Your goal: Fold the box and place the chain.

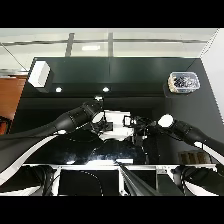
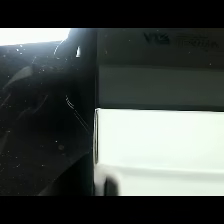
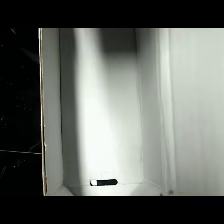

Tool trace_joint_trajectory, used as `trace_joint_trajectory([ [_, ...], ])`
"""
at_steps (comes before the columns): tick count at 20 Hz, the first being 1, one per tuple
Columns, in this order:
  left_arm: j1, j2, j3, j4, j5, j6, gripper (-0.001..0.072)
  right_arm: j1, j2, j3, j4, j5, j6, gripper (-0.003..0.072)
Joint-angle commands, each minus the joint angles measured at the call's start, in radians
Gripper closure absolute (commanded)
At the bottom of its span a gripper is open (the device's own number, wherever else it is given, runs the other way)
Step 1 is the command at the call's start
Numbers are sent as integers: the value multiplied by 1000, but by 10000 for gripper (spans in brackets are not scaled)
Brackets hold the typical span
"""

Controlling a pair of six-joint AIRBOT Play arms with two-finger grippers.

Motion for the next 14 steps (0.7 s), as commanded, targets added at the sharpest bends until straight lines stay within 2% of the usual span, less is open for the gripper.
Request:
trace_joint_trajectory([
  [1,0,-2,0,-10,8,1,684,0,1,0,1,1,0,375],
  [6,0,-2,0,-11,8,0,677,0,1,0,1,1,0,374],
  [7,0,-2,2,-11,8,-2,627,0,1,0,1,1,0,374],
  [9,1,-2,11,-10,5,-2,393,0,1,0,1,1,0,374],
  [10,1,-2,16,-8,5,-2,382,0,1,0,1,1,0,374],
  [12,1,-2,23,-5,6,-3,394,0,1,0,1,1,0,375],
  [14,0,-2,23,-6,5,-2,573,0,1,0,1,1,0,374],
])
